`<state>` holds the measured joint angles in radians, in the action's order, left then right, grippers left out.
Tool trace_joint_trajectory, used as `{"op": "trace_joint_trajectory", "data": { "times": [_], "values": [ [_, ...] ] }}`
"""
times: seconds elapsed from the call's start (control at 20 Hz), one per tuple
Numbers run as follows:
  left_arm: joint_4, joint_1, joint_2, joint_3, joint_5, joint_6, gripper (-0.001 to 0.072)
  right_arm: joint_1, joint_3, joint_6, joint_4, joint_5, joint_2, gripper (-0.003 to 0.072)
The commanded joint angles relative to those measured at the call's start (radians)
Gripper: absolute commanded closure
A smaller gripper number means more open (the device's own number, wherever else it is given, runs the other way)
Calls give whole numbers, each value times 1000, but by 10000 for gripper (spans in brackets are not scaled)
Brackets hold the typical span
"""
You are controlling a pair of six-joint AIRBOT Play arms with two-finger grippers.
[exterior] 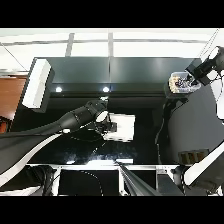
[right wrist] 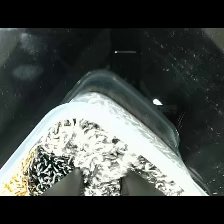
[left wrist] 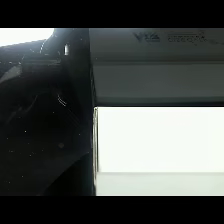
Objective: Fold the box and place the chain.
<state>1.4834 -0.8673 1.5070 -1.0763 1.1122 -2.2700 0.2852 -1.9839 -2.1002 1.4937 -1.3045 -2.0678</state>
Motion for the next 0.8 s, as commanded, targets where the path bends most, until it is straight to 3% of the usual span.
{"op": "trace_joint_trajectory", "data": {
  "times": [0.0,0.25,0.5,0.65,0.7,0.75],
  "values": [
    [-1,0,0,-1,0,0,679,0,0,95,26,-63,24,672],
    [-3,0,0,-1,0,0,679,-1,0,308,90,-74,180,675],
    [0,2,0,-1,-5,0,680,0,1,428,-2,-89,344,677],
    [-1,3,0,-1,-4,0,679,-1,23,428,-43,-156,347,669],
    [-1,3,0,-1,-4,0,680,-1,50,423,-39,-162,338,536],
    [-1,3,0,-1,-5,0,680,-1,79,412,-35,-167,321,255]
  ]
}}
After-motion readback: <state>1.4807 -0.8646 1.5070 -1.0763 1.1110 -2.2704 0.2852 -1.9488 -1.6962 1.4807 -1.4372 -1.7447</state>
